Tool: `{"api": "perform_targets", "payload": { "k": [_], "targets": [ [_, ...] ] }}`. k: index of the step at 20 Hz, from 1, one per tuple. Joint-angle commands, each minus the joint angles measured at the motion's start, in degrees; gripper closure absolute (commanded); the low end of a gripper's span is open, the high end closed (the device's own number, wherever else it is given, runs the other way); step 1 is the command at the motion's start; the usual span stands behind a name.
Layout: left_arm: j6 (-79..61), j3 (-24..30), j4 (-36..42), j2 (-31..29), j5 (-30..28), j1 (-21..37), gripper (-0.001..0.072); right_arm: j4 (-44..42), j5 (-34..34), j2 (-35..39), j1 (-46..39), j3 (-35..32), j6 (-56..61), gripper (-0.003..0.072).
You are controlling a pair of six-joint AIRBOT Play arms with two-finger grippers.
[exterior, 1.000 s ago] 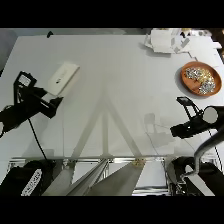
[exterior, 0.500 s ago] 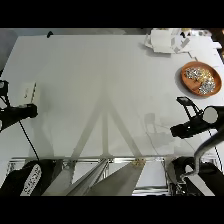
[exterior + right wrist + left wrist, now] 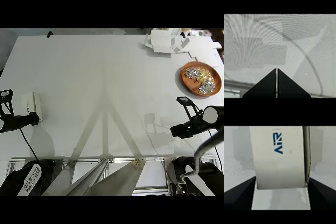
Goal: Fold the box and place the chain.
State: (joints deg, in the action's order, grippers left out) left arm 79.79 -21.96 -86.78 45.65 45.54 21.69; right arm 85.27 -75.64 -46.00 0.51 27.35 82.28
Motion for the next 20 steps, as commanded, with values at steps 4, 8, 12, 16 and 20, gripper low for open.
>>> {"api": "perform_targets", "payload": {
  "k": [4, 8, 12, 16, 20],
  "targets": [
    [0.17, 0.0, -0.9, -5.81, 4.42, -0.02, 0.0011, -0.02, -0.02, 0.04, -0.04, -0.04, 0.0, 0.0664],
    [0.15, 0.0, -0.31, -15.41, 8.52, -4.44, 0.0014, -0.02, -0.02, 0.04, -0.04, -0.04, 0.0, 0.0664],
    [0.17, 0.0, -0.22, -24.0, 14.67, -8.9, 0.0015, -0.02, -0.02, 0.04, -0.04, -0.04, 0.0, 0.0664],
    [0.17, 0.0, -0.22, -32.02, 16.22, -9.66, 0.0015, -0.02, -0.02, 0.04, -0.04, -0.04, 0.0, 0.0664],
    [0.22, 0.0, 1.68, -33.92, 16.24, -9.73, 0.0015, -0.02, -0.02, 0.04, -0.04, -0.04, 0.0, 0.0664]
  ]
}}
